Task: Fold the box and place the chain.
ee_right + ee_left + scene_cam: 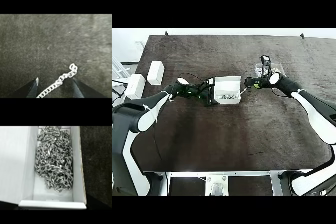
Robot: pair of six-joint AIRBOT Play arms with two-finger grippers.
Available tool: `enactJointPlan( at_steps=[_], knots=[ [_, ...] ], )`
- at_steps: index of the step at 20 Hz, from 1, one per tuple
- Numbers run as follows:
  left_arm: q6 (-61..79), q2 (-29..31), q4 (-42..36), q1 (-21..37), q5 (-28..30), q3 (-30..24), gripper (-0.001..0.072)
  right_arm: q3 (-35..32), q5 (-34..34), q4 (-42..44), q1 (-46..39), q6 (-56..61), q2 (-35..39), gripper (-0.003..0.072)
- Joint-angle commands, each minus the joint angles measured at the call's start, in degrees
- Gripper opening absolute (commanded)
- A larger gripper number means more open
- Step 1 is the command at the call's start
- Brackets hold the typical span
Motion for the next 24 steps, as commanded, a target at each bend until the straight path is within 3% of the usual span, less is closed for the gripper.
enactJointPlan(
  at_steps=[1,7,10,16,18,22,24],
  knots=[
    [0.02,0.02,0.0,0.02,0.02,0.0,0.0528,3.56,4.2,-0.17,-0.17,2.23,-3.06,0.0506],
    [0.02,0.0,0.0,0.02,0.0,0.0,0.0528,3.56,5.53,-3.85,-0.17,4.85,-3.06,0.0494],
    [0.02,0.02,0.0,0.02,0.0,0.0,0.0528,3.67,5.46,-3.82,-0.17,4.87,-3.32,0.0409],
    [0.02,0.02,0.0,0.02,0.0,0.0,0.0528,4.0,5.62,-3.82,-0.11,5.66,-5.7,0.0402],
    [0.02,0.02,0.0,0.02,0.0,0.0,0.0529,4.04,4.79,-3.82,-0.13,5.64,-5.92,0.0248],
    [0.02,0.02,0.0,0.02,0.02,0.0,0.0528,5.29,3.02,-3.78,0.31,4.83,-5.9,0.0045],
    [0.02,0.02,0.0,0.02,0.0,0.0,0.0528,5.81,3.06,-3.82,0.98,4.35,-5.42,0.0012]
  ],
)
